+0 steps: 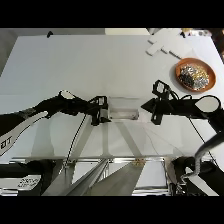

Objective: Fold the box and place the chain.

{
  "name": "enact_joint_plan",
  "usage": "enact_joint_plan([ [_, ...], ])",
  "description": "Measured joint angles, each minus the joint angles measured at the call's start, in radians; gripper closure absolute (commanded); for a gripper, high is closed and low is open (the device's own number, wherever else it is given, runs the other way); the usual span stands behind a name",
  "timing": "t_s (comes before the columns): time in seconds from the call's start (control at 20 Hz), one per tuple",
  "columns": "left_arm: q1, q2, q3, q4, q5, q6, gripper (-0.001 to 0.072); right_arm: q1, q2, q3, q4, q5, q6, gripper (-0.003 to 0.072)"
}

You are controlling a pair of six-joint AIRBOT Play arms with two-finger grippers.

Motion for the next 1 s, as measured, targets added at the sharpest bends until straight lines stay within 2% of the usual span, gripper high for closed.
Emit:
enact_joint_plan([
  [0.05, 0.0, 0.0, 0.0, 0.0, 0.0, 0.0, 0.0641, -0.008, 0.008, 0.0, -0.038, 0.028, 0.001, 0.0635],
  [0.15, 0.0, 0.0, 0.0, 0.0, 0.0, 0.0, 0.0641, -0.014, 0.013, 0.0, -0.085, 0.057, -0.011, 0.0383],
  [0.2, 0.0, 0.0, 0.0, 0.0, 0.0, 0.0, 0.0641, -0.012, 0.011, 0.0, -0.099, 0.062, -0.035, 0.0379],
  [0.25, 0.0, 0.0, 0.0, 0.0, 0.0, 0.0, 0.0641, -0.006, 0.005, 0.0, -0.108, 0.062, -0.069, 0.0417],
  [0.3, 0.0, 0.0, 0.0, 0.0, 0.0, 0.0, 0.0641, 0.0, -0.003, -0.001, -0.116, 0.062, -0.108, 0.0534],
  [0.35, 0.0, 0.0, 0.0, 0.0, 0.0, 0.0, 0.0641, 0.008, -0.014, -0.001, -0.122, 0.061, -0.154, 0.0589],
  [0.45, 0.0, 0.0, 0.0, 0.0, 0.0, 0.0, 0.0641, 0.028, -0.048, -0.002, -0.13, 0.057, -0.256, 0.0581],
  [0.6, 0.0, 0.0, 0.0, 0.0, 0.0, 0.0, 0.0641, 0.052, -0.124, -0.002, -0.135, 0.026, -0.347, 0.043],
  [0.65, 0.0, 0.0, 0.0, 0.0, 0.0, 0.0, 0.0641, 0.056, -0.152, -0.002, -0.136, 0.006, -0.363, 0.0408],
  [1.0, 0.0, 0.0, 0.0, 0.0, 0.0, -0.001, 0.0641, 0.067, -0.3, -0.002, -0.076, -0.134, -0.43, 0.0411],
])
